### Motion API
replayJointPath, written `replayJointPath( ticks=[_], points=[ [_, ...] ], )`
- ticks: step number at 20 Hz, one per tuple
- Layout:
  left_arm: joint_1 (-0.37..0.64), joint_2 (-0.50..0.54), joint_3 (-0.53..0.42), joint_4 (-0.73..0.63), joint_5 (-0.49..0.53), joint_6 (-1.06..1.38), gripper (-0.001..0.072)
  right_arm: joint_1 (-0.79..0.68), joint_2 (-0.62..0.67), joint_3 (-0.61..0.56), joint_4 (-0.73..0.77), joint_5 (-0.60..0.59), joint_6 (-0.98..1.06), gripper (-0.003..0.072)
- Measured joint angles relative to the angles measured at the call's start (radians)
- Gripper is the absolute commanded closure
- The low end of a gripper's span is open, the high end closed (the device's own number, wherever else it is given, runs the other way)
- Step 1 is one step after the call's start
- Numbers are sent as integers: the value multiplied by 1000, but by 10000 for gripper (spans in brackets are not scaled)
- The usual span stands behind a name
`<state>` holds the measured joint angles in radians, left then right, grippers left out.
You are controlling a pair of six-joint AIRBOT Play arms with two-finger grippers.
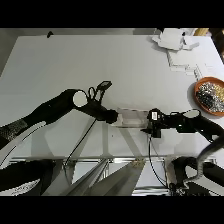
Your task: Fold the box and place the chain.
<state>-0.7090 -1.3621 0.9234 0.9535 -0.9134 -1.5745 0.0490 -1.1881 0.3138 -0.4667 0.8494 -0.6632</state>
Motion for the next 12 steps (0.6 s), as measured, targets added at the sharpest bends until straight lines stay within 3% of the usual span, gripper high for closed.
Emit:
replayJointPath(
  ticks=[8,12],
  points=[
    [-58,1,4,-2,56,0,363,0,0,0,0,0,0,273],
    [-83,-24,34,84,35,-90,363,0,0,0,0,0,0,273]
  ],
)
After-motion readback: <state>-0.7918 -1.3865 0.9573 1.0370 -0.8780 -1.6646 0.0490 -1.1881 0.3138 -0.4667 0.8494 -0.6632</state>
